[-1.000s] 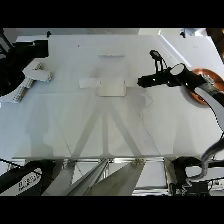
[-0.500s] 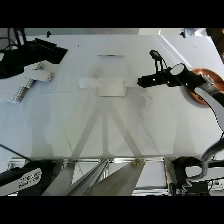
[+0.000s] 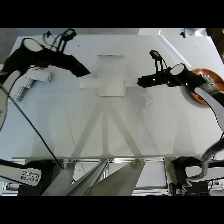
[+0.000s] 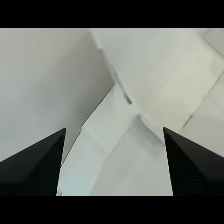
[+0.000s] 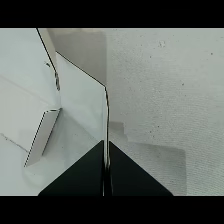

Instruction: Fold the box and place the chain.

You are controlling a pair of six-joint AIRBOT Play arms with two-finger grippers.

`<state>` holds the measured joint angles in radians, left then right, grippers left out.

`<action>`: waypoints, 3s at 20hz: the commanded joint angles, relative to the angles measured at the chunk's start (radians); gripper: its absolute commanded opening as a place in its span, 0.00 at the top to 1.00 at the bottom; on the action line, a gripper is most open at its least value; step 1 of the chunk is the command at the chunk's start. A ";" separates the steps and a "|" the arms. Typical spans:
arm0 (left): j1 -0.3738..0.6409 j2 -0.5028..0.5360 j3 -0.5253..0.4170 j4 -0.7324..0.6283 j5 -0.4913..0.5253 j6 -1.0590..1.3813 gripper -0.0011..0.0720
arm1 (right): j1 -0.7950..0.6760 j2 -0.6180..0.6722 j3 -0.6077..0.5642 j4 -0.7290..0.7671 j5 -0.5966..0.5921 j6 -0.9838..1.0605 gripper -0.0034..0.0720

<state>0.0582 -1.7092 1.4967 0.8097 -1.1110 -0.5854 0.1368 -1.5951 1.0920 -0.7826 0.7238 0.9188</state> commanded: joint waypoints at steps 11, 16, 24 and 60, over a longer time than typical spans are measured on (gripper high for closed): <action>-0.066 -0.285 0.283 -0.124 0.046 -0.067 0.03 | 0.001 -0.001 0.000 0.000 0.000 0.000 0.94; -0.068 -0.297 0.284 -0.123 0.084 -0.066 0.03 | 0.001 -0.001 0.000 0.000 -0.001 0.000 0.94; -0.128 -0.317 0.285 -0.105 0.094 -0.001 0.03 | 0.001 -0.001 0.000 0.000 -0.003 0.000 0.94; -0.147 -0.309 0.285 0.005 -0.076 0.250 0.97 | 0.001 -0.001 0.000 0.000 -0.003 0.000 0.94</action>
<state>-0.0887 -2.0190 1.7809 0.8200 -1.1881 -0.3611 0.1371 -1.5955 1.0924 -0.7822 0.7208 0.9184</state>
